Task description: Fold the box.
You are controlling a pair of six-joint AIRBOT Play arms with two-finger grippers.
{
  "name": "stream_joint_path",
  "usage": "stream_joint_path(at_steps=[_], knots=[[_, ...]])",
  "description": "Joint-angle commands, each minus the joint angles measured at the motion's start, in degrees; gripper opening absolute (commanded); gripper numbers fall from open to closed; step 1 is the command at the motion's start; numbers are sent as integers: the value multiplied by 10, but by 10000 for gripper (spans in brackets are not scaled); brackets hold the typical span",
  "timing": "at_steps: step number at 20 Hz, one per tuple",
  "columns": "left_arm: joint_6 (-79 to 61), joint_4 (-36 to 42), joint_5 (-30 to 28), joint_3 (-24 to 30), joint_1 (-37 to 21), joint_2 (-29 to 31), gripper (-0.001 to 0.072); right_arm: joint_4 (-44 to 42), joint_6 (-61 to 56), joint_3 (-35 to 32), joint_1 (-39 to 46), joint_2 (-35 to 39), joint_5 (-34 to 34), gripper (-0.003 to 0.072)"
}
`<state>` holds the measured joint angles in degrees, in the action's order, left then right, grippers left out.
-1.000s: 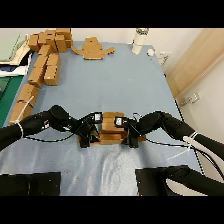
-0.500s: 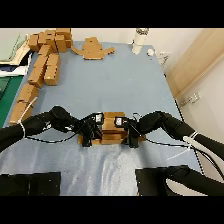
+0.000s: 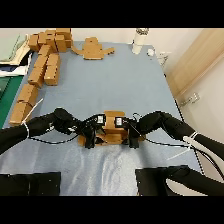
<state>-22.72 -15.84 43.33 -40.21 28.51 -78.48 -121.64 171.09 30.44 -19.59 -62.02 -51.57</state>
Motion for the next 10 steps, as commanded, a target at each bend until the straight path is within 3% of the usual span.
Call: stream_joint_path(at_steps=[1,3,4,6,10], knots=[[-2,4,2,0,1,-1,427,-1,0,0,0,0,1,508],[1,4,1,0,0,-1,426,-1,0,0,0,0,1,507],[18,-1,1,0,-2,1,385,-1,0,0,0,0,1,507],[84,-69,1,0,-2,18,13,-1,0,0,0,0,1,508],[275,-264,2,0,-18,89,10,-1,0,0,0,0,1,508]])
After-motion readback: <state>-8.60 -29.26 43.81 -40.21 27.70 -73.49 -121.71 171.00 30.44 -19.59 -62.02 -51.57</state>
